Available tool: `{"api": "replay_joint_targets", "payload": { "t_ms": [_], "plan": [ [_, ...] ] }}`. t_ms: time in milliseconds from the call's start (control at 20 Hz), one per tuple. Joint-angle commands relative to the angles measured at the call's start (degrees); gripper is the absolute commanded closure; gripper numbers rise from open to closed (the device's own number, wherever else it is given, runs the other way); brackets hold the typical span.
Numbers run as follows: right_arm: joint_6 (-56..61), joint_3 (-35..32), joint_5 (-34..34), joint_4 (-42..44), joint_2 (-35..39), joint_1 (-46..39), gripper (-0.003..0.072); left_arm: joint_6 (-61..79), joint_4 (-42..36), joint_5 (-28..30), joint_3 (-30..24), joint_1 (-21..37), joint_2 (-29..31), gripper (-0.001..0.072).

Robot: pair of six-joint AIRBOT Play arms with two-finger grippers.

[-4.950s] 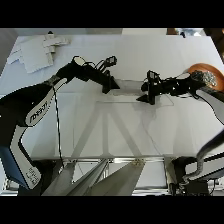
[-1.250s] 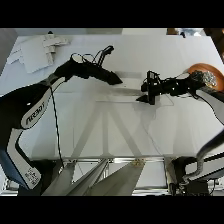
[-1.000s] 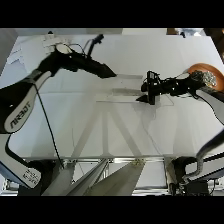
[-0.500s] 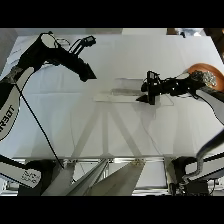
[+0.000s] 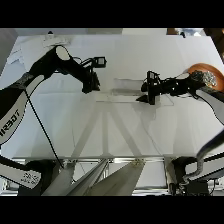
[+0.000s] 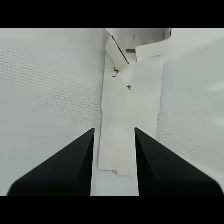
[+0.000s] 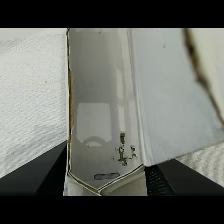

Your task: Fold the box and place the chain.

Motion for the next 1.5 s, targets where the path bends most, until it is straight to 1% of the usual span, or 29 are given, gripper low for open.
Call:
{"api": "replay_joint_targets", "payload": {
  "t_ms": [0,50,150,200,450,700,750,800,850,1150,1200,1450],
  "plan": [
    [0.0,0.0,0.0,0.0,0.0,0.0,0.0500,3.0,-0.6,3.1,-2.7,-0.4,0.0,0.0245],
    [0.0,0.0,0.0,0.0,0.0,0.0,0.0500,3.0,-1.8,3.6,-2.7,-0.5,0.0,0.0191],
    [0.0,0.0,0.0,0.0,0.0,0.0,0.0500,3.2,-3.0,3.8,-2.7,-0.8,0.0,0.0203],
    [0.0,0.0,0.0,0.0,0.0,0.0,0.0500,3.4,-3.0,3.8,-2.7,-1.2,-0.1,0.0221],
    [0.0,0.0,0.0,0.0,0.0,0.0,0.0500,6.4,-3.6,4.4,-2.7,-3.6,-1.7,0.0220],
    [0.0,0.0,0.0,0.0,0.0,0.0,0.0500,7.1,-5.2,4.6,-2.7,-4.4,-4.2,0.0222],
    [0.0,0.0,0.0,0.0,0.0,0.0,0.0500,7.2,-6.4,4.6,-2.7,-4.6,-4.2,0.0230],
    [0.0,0.0,0.0,0.0,0.0,0.0,0.0500,8.3,-7.3,4.5,-2.7,-4.7,-4.2,0.0264],
    [0.0,0.0,0.0,0.0,0.0,0.0,0.0500,10.0,-8.1,4.4,-2.7,-4.8,-4.2,0.0275],
    [0.0,0.0,0.0,0.0,0.0,0.0,0.0500,13.5,-9.4,4.5,-2.7,-5.2,-4.5,0.0280],
    [0.0,0.0,0.0,0.0,0.0,0.0,0.0500,13.7,-9.4,4.4,-2.7,-5.2,-4.7,0.0327],
    [0.0,0.0,0.0,0.0,0.0,0.0,0.0500,15.8,-9.4,4.9,-2.7,-5.8,-4.8,0.0337]
  ]
}}
